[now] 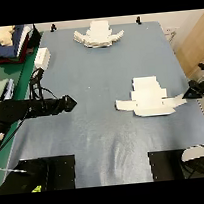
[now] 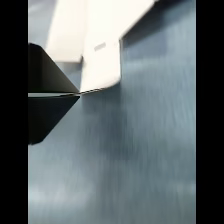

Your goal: Fold the box.

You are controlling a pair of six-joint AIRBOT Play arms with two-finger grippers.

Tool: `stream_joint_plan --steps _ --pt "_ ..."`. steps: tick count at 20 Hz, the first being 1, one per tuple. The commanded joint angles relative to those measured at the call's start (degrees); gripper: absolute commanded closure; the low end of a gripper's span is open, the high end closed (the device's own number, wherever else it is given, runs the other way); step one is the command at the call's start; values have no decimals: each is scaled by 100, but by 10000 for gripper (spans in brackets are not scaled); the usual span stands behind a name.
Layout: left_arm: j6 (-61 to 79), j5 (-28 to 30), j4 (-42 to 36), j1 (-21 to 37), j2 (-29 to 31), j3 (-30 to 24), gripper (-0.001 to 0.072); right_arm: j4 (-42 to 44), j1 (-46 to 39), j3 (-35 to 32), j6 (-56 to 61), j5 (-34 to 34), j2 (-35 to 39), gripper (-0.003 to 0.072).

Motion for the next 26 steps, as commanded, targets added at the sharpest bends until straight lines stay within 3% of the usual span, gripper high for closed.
stream_joint_plan --steps 1,3,5,11,14,15,16,17,24,25,26 --pt "7 -13 -46 0 -2 0 221 1827 160 -68 -260 713 -50 684" --pt "13 11 -42 0 -2 0 222 2492 514 -258 -236 802 44 685" --pt "11 4 -42 0 -2 0 222 2446 1054 -629 210 538 323 684" --pt "13 -9 -42 0 -2 0 222 142 2776 -2044 1856 -385 1648 685" --pt "13 0 -42 0 -2 0 222 -83 2973 -2465 2164 -1060 2026 683" --pt "13 -4 -42 0 -2 0 222 48 2973 -2568 2236 -1165 2063 609" --pt "13 -13 -42 0 -2 0 222 195 2973 -2660 2271 -1233 2070 351" --pt "13 -22 -42 -2 -2 0 222 330 2970 -2747 2295 -1252 2070 323" --pt "61 -116 -17 0 -2 0 222 1950 2975 -3652 2356 -2256 2789 338" --pt "63 -111 -17 0 -2 0 222 2061 2999 -3751 2352 -2402 2813 411" --pt "63 -111 -17 0 -2 0 222 2068 3056 -3818 2350 -2568 2813 424"
